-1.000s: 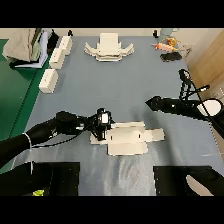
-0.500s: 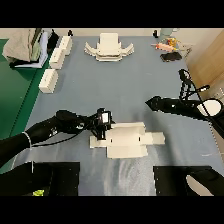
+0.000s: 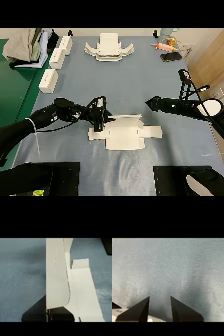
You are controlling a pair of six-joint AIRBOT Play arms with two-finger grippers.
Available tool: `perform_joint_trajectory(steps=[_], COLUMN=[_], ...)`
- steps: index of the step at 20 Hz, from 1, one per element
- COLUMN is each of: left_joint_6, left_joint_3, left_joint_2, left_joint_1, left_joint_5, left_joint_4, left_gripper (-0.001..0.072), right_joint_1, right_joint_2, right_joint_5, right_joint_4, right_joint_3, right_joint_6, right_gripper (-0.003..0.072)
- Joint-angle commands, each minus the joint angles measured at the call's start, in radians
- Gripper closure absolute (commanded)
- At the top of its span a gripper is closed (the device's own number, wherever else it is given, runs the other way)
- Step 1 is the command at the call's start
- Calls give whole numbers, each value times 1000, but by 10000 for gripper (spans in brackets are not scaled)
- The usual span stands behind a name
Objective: Fold the box.
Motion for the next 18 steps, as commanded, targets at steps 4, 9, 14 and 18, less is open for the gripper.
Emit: perform_joint_trajectory(steps=[4, 9, 14, 18], left_joint_6=[77, 130, 244, 296], left_joint_3=[17, -35, -120, -173], left_joint_2=[-16, 32, 109, 174], left_joint_1=[-41, -57, -63, -146], left_joint_5=[46, 72, 132, 269], left_joint_4=[28, -95, -161, -167], left_gripper=[695, 696, 696, 696], right_joint_1=[0, 0, 0, 0], right_joint_2=[0, -1, 0, 0], right_joint_5=[0, -3, -26, -30], right_joint_4=[-1, -3, -3, -3], right_joint_3=[0, 0, 0, 0], right_joint_6=[-19, -39, -45, -46], right_gripper=[283, 283, 283, 283])
